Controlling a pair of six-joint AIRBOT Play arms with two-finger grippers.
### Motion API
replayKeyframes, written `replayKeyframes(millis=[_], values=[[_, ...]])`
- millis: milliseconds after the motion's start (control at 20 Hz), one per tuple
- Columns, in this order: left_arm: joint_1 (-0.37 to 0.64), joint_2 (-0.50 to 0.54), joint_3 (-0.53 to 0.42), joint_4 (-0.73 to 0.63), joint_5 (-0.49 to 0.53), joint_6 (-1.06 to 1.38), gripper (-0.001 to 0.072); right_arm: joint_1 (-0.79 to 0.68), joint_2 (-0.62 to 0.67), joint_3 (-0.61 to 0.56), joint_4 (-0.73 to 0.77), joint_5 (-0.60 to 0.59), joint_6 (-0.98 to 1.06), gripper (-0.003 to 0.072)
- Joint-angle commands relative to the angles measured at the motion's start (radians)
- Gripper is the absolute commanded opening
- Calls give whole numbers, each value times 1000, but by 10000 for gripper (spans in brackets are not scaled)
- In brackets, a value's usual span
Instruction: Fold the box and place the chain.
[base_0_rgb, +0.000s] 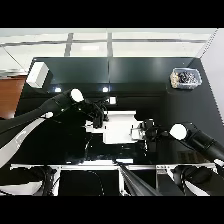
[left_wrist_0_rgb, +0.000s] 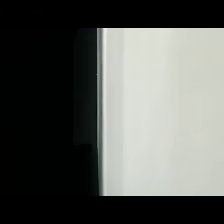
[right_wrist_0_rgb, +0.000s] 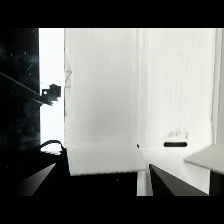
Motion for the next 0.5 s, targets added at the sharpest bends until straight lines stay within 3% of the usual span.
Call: replayKeyframes(millis=[0,350,450], values=[[0,-10,1,1,-23,-8,26,33,-2,0,10,-32,-5,697],[0,-13,1,2,-28,-8,26,33,-60,0,14,-51,-6,697],[0,-13,1,1,-29,-8,26,33,-63,0,77,-64,-6,697]])
